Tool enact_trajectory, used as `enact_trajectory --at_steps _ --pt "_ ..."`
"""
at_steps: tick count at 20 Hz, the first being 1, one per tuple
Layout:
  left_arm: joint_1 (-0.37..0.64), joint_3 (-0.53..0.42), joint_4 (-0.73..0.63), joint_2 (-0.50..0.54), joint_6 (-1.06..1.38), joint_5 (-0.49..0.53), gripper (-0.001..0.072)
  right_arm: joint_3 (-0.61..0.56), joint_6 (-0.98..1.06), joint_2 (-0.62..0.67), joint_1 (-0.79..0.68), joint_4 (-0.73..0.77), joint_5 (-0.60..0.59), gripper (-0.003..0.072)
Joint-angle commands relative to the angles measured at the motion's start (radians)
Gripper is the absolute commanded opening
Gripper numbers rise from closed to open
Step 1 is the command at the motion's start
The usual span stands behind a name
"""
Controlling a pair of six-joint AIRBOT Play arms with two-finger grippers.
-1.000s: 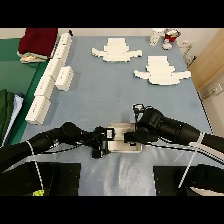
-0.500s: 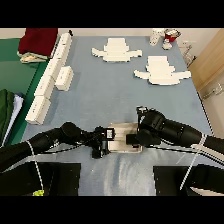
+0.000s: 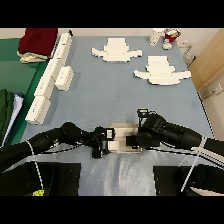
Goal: Fold the box.
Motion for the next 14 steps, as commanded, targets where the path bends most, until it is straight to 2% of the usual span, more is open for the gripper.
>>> enact_trajectory --at_steps 1,5,9,10,12,13,14 --pt "0.0 0.001 0.0 0.0 0.0 0.0 0.0423 0.001 -0.003 0.013 0.0 -0.001 0.004 0.0378" --pt "0.0 0.001 0.0 0.0 0.0 0.0 0.0423 0.031 -0.01 0.103 0.0 -0.002 -0.051 0.0378" --pt "0.0 0.001 0.0 0.0 0.0 0.0 0.0423 0.048 -0.016 0.289 -0.001 -0.026 -0.129 0.0376" --pt "0.0 0.001 0.0 0.0 0.0 0.0 0.0423 0.047 -0.016 0.326 -0.015 -0.051 -0.169 0.033" --pt "0.0 0.001 0.0 0.0 0.0 0.0 0.0423 0.042 -0.023 0.368 -0.08 -0.124 -0.268 0.0055" --pt "0.0 0.001 0.0 0.0 0.0 0.0 0.0423 0.036 -0.065 0.371 -0.133 -0.158 -0.294 0.0004" --pt "0.0 0.001 0.0 0.0 0.0 0.0 0.0423 0.025 -0.121 0.367 -0.194 -0.154 -0.286 0.0003"
